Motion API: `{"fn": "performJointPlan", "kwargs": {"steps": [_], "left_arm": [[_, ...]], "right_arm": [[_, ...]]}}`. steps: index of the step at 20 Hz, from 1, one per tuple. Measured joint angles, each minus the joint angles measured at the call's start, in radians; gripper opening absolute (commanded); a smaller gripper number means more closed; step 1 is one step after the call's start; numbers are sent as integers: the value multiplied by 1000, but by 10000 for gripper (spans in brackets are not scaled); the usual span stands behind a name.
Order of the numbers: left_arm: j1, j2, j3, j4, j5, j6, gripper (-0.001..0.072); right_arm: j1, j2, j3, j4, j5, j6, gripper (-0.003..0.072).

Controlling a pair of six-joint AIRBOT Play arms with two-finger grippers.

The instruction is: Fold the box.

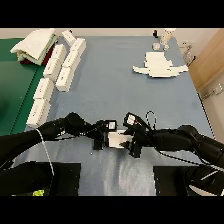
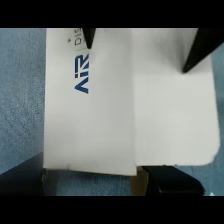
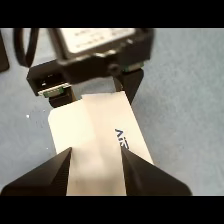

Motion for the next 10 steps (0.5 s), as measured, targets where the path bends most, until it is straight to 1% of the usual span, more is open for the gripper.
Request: {"fn": "performJointPlan", "kwargs": {"steps": [5, 10], "left_arm": [[0, 0, 0, 0, 0, 0, 461], [0, 0, 0, 0, 0, 0, 462]], "right_arm": [[16, -14, 23, -128, -15, -95, 509], [57, -33, 27, -203, -17, -140, 504]]}}
